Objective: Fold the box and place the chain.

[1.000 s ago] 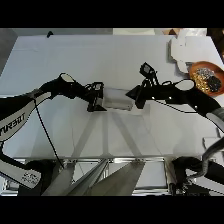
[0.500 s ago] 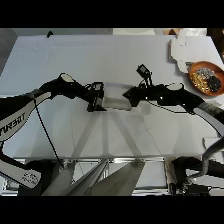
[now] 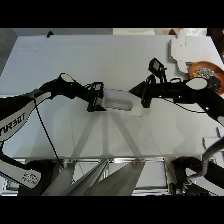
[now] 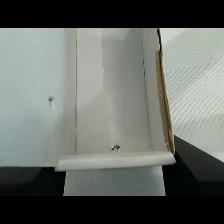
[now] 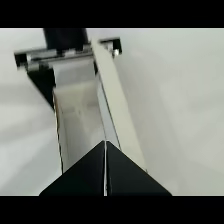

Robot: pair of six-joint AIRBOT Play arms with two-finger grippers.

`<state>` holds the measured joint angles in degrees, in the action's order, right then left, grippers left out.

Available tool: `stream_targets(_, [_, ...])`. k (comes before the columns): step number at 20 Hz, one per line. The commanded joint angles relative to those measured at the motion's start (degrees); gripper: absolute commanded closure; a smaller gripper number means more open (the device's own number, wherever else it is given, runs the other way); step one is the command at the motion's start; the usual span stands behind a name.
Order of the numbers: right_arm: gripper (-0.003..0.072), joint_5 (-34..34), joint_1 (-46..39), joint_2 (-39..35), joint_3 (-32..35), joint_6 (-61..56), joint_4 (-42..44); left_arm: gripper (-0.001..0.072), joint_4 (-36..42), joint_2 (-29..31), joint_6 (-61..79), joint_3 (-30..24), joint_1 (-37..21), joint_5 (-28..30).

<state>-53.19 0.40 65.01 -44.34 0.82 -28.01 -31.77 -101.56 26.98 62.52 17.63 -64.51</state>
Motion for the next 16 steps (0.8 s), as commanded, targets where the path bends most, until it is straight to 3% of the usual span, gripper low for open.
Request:
stream_targets(1, [0.0586,-1.9,-0.6,-2.9,0.1,-2.5,-17.4,0.0375,0.0,0.0,0.0,0.0,0.0,0.0])
stream_targets(2, [0.0488,-1.6,-0.3,-2.1,0.2,-2.1,-18.8,0.0375,0.0,0.0,0.0,0.0,0.0,0.0])
stream_targets(7, [0.0449,1.8,-0.3,1.4,4.0,6.5,-19.7,0.0375,0.0,0.0,0.0,0.0,0.0,0.0])
stream_targets(9, [0.0369,1.8,0.2,3.0,5.5,13.8,-19.1,0.0375,0.0,0.0,0.0,0.0,0.0,0.0])
stream_targets(12, [0.0371,2.5,2.5,5.5,5.8,21.6,-15.2,0.0375,0.0,0.0,0.0,0.0,0.0,0.0])
stream_targets(16, [0.0388,5.6,4.3,9.9,5.8,22.4,-10.6,0.0375,0.0,0.0,0.0,0.0,0.0,0.0])
